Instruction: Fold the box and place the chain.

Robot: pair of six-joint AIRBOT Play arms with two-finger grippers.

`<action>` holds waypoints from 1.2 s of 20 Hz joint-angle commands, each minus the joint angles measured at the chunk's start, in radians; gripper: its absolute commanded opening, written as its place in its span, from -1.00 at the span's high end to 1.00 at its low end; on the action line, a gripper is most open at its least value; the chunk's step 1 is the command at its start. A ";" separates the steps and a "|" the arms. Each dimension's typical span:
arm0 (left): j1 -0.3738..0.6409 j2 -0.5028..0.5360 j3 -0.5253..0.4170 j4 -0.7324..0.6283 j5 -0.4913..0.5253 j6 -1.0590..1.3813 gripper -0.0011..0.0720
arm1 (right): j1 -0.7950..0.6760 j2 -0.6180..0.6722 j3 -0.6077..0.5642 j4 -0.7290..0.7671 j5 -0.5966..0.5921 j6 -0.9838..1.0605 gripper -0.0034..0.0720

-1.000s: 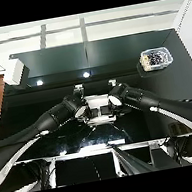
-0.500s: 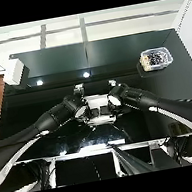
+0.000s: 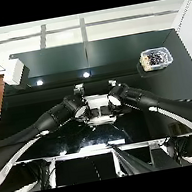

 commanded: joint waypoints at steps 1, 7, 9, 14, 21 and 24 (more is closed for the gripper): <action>0.000 0.000 0.000 0.000 0.000 0.000 0.88 | 0.000 0.001 0.001 0.004 0.002 0.000 0.07; 0.000 0.000 0.000 0.000 0.000 0.000 0.88 | 0.000 0.003 0.005 0.002 0.015 -0.001 0.06; 0.000 0.000 0.000 0.000 0.000 0.000 0.88 | 0.000 0.003 0.006 0.004 0.014 -0.001 0.06; 0.000 0.000 0.000 0.000 0.000 0.000 0.88 | 0.000 0.007 0.040 -0.002 0.022 -0.027 0.07; 0.000 0.000 0.000 0.000 0.000 0.000 0.88 | 0.002 0.006 0.045 -0.019 0.049 -0.026 0.07; 0.000 0.000 0.000 0.000 0.000 0.000 0.88 | 0.003 0.005 0.045 -0.019 0.048 -0.026 0.28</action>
